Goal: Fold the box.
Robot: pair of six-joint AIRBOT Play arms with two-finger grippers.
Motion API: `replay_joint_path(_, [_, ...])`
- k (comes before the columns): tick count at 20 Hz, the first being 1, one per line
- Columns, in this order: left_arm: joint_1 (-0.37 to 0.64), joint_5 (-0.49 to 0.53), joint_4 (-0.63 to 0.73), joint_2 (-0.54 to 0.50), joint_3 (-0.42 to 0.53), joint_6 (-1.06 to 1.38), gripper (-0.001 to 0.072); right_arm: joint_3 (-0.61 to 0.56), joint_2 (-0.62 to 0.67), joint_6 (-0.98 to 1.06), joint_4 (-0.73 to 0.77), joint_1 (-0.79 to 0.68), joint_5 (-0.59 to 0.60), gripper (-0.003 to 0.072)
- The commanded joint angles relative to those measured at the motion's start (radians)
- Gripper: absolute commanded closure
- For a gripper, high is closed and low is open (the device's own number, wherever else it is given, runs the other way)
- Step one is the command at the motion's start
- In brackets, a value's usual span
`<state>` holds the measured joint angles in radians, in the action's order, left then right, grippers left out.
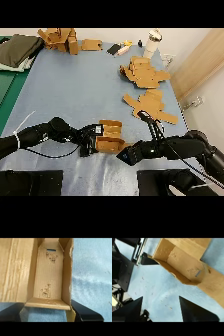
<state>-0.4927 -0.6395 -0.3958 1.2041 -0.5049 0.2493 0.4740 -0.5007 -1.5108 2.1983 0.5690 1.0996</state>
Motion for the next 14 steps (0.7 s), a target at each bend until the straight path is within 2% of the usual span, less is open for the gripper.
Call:
replay_joint_path(1, [0.0, 0.0, 0.011, 0.0, -0.001, 0.0, 0.0111, 0.0, 0.001, 0.101, 0.006, 0.001, -0.045, -0.0026])
replay_joint_path(8, [0.0, -0.026, 0.01, 0.0, -0.001, 0.003, 0.0099, 0.0, -0.023, 0.146, 0.006, 0.001, -0.045, -0.0025])
replay_joint_path(9, [0.0, -0.027, 0.01, 0.0, -0.001, 0.004, 0.0025, 0.0, -0.035, 0.146, 0.006, 0.001, -0.045, -0.0025])
replay_joint_path(10, [0.0, -0.026, 0.009, 0.0, -0.001, 0.005, -0.0002, 0.0, -0.048, 0.146, 0.006, 0.001, -0.045, -0.0025])
replay_joint_path(14, [0.0, -0.026, 0.006, 0.0, -0.001, 0.007, -0.0001, 0.0, -0.097, 0.15, 0.009, 0.001, -0.045, -0.0024])
